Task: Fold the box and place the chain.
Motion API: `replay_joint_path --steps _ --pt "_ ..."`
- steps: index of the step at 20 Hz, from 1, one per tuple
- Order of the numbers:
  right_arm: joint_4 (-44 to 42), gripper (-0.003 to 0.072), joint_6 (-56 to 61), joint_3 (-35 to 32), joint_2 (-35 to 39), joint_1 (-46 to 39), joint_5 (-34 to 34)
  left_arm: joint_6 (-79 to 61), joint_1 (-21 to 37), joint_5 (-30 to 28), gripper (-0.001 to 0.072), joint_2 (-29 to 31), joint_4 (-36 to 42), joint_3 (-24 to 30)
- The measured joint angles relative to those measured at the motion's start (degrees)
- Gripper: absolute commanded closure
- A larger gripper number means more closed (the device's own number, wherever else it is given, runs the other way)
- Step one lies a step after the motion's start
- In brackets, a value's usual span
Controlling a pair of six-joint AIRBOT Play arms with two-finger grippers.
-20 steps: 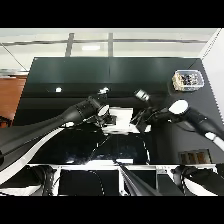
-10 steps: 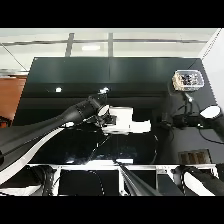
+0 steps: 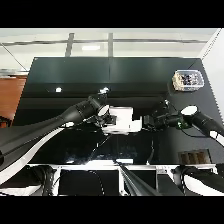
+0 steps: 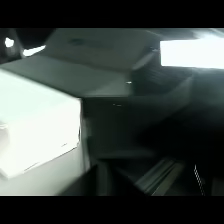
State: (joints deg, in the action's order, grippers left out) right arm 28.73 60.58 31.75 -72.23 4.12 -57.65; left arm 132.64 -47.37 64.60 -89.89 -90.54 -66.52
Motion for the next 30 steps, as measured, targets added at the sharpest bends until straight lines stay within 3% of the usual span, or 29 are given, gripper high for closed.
replay_joint_path --steps 5,6,7,13,18,19,20,24,30 --pt "2.2 0.0004 -1.0 6.9 -0.5 0.1 -7.9 0.1 0.0 0.0 0.0678 0.0 0.0 0.0" --pt "2.3 0.0108 -0.5 7.6 -0.6 0.7 -8.9 0.1 0.0 0.0 0.0678 0.0 0.0 0.0" --pt "2.4 0.0145 0.0 8.2 -0.6 1.5 -9.3 0.1 0.0 0.0 0.0678 0.0 0.0 0.0" --pt "5.9 0.0146 6.9 9.6 -0.7 9.9 -3.3 0.0 0.0 0.0 0.0678 0.0 0.0 0.0" --pt "17.9 0.0148 21.5 12.1 -0.7 18.8 4.3 0.0 0.0 0.0 0.0678 0.0 0.0 0.0" --pt "21.2 0.0283 25.5 12.9 -0.8 20.6 5.4 0.0 0.0 0.0 0.0678 0.0 0.0 0.0" --pt "24.2 0.0322 29.0 13.8 -1.0 22.2 6.2 0.0 0.0 0.0 0.0678 0.0 0.0 0.0" --pt "33.5 0.0325 40.3 17.3 -2.3 27.6 7.1 0.0 0.0 0.1 0.0678 0.0 0.0 0.0" --pt "48.3 0.0325 54.6 23.6 -6.7 33.7 1.2 0.0 0.0 -0.1 0.0678 0.0 0.0 0.0"
